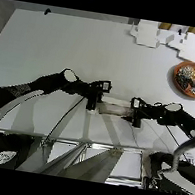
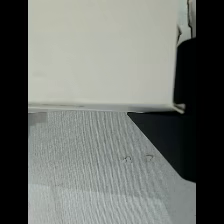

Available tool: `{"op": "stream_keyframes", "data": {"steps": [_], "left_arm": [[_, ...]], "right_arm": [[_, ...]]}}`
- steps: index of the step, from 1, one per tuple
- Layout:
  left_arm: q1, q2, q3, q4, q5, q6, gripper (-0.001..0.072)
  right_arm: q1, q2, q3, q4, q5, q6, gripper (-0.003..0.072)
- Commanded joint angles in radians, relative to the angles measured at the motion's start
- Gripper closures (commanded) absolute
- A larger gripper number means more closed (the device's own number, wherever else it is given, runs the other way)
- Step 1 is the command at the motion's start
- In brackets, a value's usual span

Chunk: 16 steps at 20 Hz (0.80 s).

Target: Fold the box and place the chain.

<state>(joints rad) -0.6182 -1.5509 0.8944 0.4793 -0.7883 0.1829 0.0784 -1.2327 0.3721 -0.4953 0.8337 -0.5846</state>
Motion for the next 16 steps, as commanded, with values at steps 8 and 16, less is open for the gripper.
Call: {"op": "stream_keyframes", "data": {"steps": [8,16], "left_arm": [[0.0,0.0,0.0,0.0,-0.001,0.0,0.0699],[0.0,0.002,0.0,0.002,-0.014,-0.015,0.07]], "right_arm": [[-0.001,-0.001,0.0,0.0,-0.008,0.0,0.0214],[-0.001,-0.001,0.0,0.0,-0.008,0.0,0.0214]]}}
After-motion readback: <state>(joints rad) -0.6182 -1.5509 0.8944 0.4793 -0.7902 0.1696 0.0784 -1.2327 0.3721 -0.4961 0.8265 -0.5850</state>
